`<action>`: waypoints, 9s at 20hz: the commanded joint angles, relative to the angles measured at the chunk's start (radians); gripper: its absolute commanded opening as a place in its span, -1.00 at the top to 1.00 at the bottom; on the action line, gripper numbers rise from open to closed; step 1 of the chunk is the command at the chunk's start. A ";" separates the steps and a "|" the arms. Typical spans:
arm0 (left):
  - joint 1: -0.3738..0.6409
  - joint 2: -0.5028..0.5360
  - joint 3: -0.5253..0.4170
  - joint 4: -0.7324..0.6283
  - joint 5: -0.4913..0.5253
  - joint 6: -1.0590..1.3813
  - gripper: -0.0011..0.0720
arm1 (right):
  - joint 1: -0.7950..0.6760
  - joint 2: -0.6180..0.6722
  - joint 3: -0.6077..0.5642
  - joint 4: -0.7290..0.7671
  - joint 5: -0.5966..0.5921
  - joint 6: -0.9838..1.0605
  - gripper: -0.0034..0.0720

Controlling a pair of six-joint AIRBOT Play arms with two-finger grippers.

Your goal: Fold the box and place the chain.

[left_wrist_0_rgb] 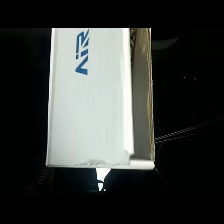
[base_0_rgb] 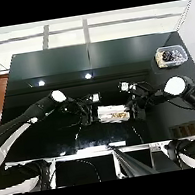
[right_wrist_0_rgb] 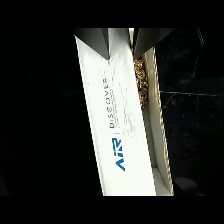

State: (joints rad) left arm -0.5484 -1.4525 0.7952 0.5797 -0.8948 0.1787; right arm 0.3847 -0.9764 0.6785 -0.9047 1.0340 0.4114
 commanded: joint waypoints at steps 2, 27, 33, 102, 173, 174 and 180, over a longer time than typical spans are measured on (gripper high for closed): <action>0.000 0.000 0.000 0.000 0.000 0.002 -0.29 | 0.001 -0.001 -0.005 0.000 0.001 0.003 0.49; 0.000 0.000 0.000 0.000 0.000 0.002 -0.30 | 0.001 -0.008 -0.034 0.040 -0.011 0.023 0.18; 0.000 0.000 0.000 0.000 0.000 0.002 -0.30 | 0.001 -0.008 -0.034 0.032 -0.007 0.023 0.26; 0.008 0.027 0.001 0.042 0.000 0.001 -0.36 | -0.201 0.068 -0.067 0.344 0.058 0.579 0.89; 0.666 -0.058 0.384 0.773 0.087 -1.030 -0.10 | -0.673 0.252 -0.034 -0.004 0.218 0.701 0.89; 0.715 -0.097 0.437 0.773 0.085 -1.049 -0.10 | -0.673 0.252 -0.034 -0.004 0.217 0.703 0.89; 0.816 -0.441 0.898 0.835 0.000 -1.143 -0.10 | -0.673 0.251 -0.034 0.059 0.208 0.722 0.89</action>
State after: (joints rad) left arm 0.2188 -1.7519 1.4994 1.3598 -0.8722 -0.8928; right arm -0.2882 -0.7250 0.6437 -0.8909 1.2449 1.1240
